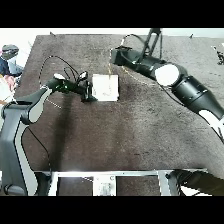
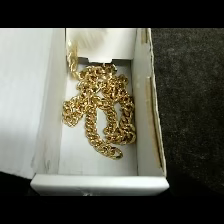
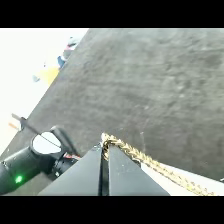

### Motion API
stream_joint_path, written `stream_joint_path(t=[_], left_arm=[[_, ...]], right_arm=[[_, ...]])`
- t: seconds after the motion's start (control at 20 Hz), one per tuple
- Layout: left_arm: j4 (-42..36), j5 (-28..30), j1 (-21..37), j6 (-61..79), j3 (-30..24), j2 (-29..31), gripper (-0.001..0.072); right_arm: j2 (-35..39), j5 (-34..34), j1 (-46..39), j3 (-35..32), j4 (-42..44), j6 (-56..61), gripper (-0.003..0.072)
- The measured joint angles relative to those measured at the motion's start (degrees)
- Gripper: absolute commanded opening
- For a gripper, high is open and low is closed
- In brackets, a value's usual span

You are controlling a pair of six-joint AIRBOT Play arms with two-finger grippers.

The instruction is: Fold the box and place the chain.

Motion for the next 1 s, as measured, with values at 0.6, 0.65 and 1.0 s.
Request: stream_joint_path(t=[0.6,0.65,1.0], left_arm=[[0.00,0.00,0.00,0.00,0.00,0.00,0.0519],[0.00,0.00,0.00,0.00,0.00,0.00,0.0519],[0.00,0.00,0.00,0.00,0.00,0.00,0.0519]], right_arm=[[-12.94,6.21,-1.68,0.52,-2.95,0.48,0.0248],[-12.90,7.74,-2.73,0.52,-3.82,0.48,0.0233],[-4.31,14.21,-18.69,-9.57,-11.98,5.77,0.0410]])
